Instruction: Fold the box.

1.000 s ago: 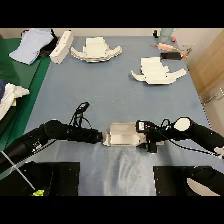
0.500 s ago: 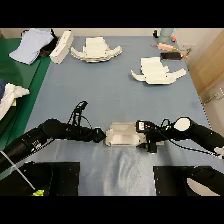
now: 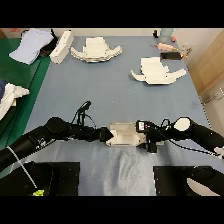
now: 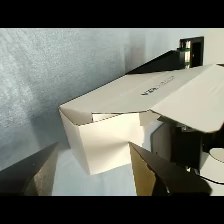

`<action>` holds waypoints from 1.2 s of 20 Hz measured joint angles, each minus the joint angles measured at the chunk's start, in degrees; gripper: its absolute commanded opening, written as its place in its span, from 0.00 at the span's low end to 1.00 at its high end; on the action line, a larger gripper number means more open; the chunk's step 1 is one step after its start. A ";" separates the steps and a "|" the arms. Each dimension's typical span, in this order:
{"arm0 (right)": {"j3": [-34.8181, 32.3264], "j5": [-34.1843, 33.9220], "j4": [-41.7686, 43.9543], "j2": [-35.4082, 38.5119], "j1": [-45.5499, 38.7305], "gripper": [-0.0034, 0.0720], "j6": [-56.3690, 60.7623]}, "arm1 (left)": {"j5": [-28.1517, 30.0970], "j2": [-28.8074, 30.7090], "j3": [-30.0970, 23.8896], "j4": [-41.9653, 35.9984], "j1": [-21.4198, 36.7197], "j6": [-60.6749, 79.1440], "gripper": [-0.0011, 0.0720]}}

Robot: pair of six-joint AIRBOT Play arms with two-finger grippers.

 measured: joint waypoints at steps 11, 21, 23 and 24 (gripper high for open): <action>0.00 0.00 0.00 0.00 0.00 0.72 0.00 | 2.19 -0.28 4.96 23.12 -5.84 -26.56 0.91; 0.00 0.00 0.00 0.00 0.00 0.72 0.00 | -0.83 -10.12 14.19 43.23 -16.59 -50.18 0.91; 0.00 0.00 0.00 0.00 0.00 0.72 0.00 | -2.51 -12.22 16.15 46.25 -17.90 -53.24 0.91; 0.00 0.00 0.00 0.00 0.00 0.72 0.00 | -3.39 -13.03 16.96 47.87 -18.38 -54.73 0.91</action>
